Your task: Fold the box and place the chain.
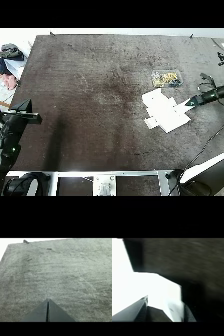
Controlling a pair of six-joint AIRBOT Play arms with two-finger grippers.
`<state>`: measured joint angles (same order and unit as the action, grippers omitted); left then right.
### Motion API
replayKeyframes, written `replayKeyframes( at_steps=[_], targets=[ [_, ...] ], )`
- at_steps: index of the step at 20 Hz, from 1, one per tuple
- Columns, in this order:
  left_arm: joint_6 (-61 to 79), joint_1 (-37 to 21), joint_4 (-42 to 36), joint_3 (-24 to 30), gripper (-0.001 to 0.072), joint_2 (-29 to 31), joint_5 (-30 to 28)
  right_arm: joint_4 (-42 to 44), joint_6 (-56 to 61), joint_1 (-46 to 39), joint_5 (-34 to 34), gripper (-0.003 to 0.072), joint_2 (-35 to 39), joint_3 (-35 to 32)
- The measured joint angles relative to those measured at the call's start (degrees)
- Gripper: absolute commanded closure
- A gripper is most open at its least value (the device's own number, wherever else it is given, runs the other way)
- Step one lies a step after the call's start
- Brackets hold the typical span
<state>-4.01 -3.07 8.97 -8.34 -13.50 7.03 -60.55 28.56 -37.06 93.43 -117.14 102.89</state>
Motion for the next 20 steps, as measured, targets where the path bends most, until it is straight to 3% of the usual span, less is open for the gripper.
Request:
replayKeyframes(
  at_steps=[5, 6, 7, 9, 15, 20],
  targets=[
    [0.0, -0.02, -0.02, 0.0, 0.0698, 0.0, 0.0, 0.92, -3.23, 2.01, 4.52, 0.0356, -0.42, -1.11],
    [-0.02, 0.0, -0.02, 0.0, 0.0698, 0.0, 0.0, 1.05, -3.58, 2.23, 5.42, 0.0489, -0.44, -1.16],
    [-0.02, 0.0, 0.0, 0.0, 0.0698, 0.0, 0.0, 1.09, -3.87, 2.34, 6.4, 0.0521, -0.44, -1.25],
    [0.0, 0.0, -0.02, 0.0, 0.0698, 0.0, 0.0, 1.09, -4.39, 2.45, 7.96, 0.067, -0.48, -1.53],
    [-0.02, 0.0, -0.02, 0.0, 0.0698, 0.0, 0.0, 4.98, -4.2, 2.8, 9.66, 0.0673, 1.03, -6.1],
    [0.0, 0.0, 0.0, 0.0, 0.0698, 0.0, 0.0, 18.14, -3.28, 6.01, 6.78, 0.0674, 7.43, -18.95]
  ],
)
